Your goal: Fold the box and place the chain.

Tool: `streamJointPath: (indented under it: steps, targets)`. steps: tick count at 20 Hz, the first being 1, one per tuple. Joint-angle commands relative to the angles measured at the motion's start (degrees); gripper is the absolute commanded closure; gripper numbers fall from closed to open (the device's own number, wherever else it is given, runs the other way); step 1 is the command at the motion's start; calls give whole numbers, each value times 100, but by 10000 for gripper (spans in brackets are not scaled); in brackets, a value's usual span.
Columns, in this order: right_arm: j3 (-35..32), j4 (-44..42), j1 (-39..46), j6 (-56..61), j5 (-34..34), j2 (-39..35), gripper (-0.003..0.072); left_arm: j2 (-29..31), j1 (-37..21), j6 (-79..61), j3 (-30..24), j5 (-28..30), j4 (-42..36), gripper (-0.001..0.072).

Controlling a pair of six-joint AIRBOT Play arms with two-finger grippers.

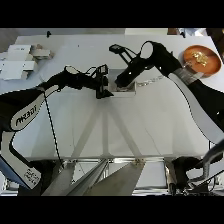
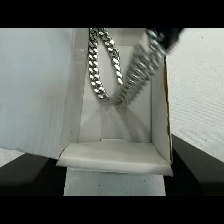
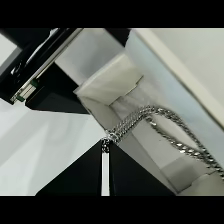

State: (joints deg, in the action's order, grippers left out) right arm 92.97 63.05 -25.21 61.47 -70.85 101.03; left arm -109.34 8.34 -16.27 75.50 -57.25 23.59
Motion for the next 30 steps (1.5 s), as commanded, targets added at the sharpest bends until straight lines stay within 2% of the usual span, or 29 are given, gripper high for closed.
streamJointPath:
  steps: [1, 3, 4, 8, 13, 14, 16, 19, 21, 23, 27, 30]
  targets:
    - [0, -11, 0, 107, -219, 101, 626, -4, -2, 0, 4, 0, 2, 314]
    - [0, -13, 120, 461, -179, 96, 407, -4, -2, 0, 4, 2, 2, 314]
    - [0, -13, 186, 603, -184, 72, 389, -4, -2, 0, 4, 0, 2, 314]
    - [0, -33, 616, 623, -157, -299, 390, -4, -2, 0, 4, 0, 2, 314]
    - [0, 236, 1799, 984, -188, -815, 387, -4, -2, 0, 4, 0, 2, 314]
    - [0, 509, 2039, 1191, -236, -817, 373, -4, -2, 0, 4, 0, 2, 314]
    - [0, 1283, 2404, 1631, -258, -780, 240, -4, -2, 0, 4, 0, 2, 314]
    - [0, 2074, 2771, 1694, -39, -654, 228, -4, -2, 0, 4, 0, 2, 314]
    - [0, 2243, 2914, 1838, 85, -426, 200, -4, -2, 0, 4, 0, 2, 314]
    - [0, 2306, 2977, 1945, 201, -76, 106, -4, -2, 0, 4, 0, 2, 314]
    - [0, 2723, 2968, 2651, 1137, 398, 106, -4, -4, 0, 4, 0, 2, 314]
    - [0, 2946, 2968, 2802, 1416, 619, 107, -4, -2, 0, 4, 0, 2, 314]
